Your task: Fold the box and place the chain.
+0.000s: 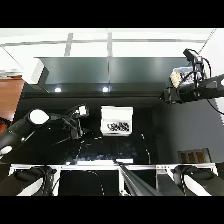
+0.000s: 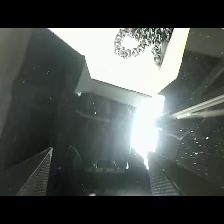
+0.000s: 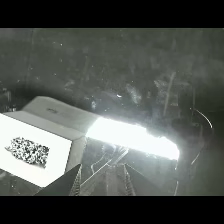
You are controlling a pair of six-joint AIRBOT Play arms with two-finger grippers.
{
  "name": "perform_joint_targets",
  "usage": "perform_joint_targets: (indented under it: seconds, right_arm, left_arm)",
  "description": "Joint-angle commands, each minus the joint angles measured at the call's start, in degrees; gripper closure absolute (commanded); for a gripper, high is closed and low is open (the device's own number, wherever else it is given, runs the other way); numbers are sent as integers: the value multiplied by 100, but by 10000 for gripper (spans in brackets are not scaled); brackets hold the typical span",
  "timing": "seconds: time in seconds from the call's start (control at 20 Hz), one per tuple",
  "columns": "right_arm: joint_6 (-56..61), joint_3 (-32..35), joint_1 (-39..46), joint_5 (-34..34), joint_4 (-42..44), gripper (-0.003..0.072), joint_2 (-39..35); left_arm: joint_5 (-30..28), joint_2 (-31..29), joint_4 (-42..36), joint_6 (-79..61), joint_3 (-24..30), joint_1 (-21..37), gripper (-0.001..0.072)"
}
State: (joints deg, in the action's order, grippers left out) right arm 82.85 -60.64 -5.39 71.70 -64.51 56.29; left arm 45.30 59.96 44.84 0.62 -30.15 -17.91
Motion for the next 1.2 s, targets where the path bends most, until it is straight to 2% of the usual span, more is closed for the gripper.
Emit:
perform_joint_targets:
  seconds: [0.0,0.3,0.45,0.6,1.0,1.15]
  right_arm:
    - [98,-4,-2,9,0,359,-2]
    - [140,-4,-4,7,17,359,-2]
    - [162,-4,-4,4,20,359,-2]
    - [162,-4,-4,2,20,359,-2]
    - [162,-4,-4,4,20,359,-2]
    - [164,-2,-4,7,20,359,-2]
  left_arm:
    - [127,586,-133,-544,-367,-9,-9]
    - [175,1012,-964,-1484,-417,-28,-9]
    - [160,1187,-1064,-1626,-481,-247,-9]
    - [144,1362,-1659,-1864,-501,-385,-9]
    - [129,1554,-1626,-1864,-643,-507,-8]
    - [177,1554,-1224,-1825,-640,-507,-8]
